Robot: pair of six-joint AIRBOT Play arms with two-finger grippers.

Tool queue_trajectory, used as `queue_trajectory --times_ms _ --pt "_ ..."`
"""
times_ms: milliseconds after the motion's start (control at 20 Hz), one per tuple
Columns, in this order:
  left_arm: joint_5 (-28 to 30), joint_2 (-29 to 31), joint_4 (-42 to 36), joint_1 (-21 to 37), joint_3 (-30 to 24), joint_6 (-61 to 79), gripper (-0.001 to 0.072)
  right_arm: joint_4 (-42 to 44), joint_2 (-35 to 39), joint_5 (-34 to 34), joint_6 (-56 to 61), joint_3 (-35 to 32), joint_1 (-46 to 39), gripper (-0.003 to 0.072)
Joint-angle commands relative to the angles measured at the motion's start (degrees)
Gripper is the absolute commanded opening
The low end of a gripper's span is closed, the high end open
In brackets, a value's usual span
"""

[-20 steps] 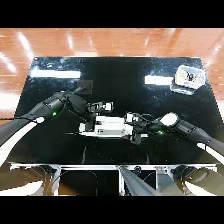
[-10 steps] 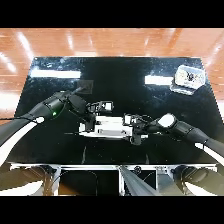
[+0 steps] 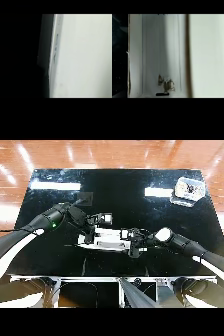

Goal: Fold the box and place the chain.

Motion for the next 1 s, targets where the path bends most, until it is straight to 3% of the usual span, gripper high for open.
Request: queue_trajectory --times_ms 0,100,150,200,950 --pt "1.8 0.0 0.0 0.0 0.1 -1.4 0.0019 0.2 0.0 -1.3 0.6 0.0 0.1 0.0705" --pt "2.3 0.0 -0.1 0.0 0.1 -2.5 0.0019 0.2 0.0 -1.3 0.6 0.0 0.1 0.0704" --pt "2.3 0.0 -0.1 0.0 0.1 -2.6 0.0019 0.2 0.0 -1.3 0.6 0.0 0.1 0.0594" --pt "2.2 0.0 -0.1 0.0 0.1 -2.6 0.0019 0.2 0.0 -1.3 0.6 0.0 0.1 0.0538" --pt "2.2 0.0 -0.1 0.0 0.1 -8.3 0.0028 0.2 0.0 -1.5 0.6 0.0 0.1 0.0537"
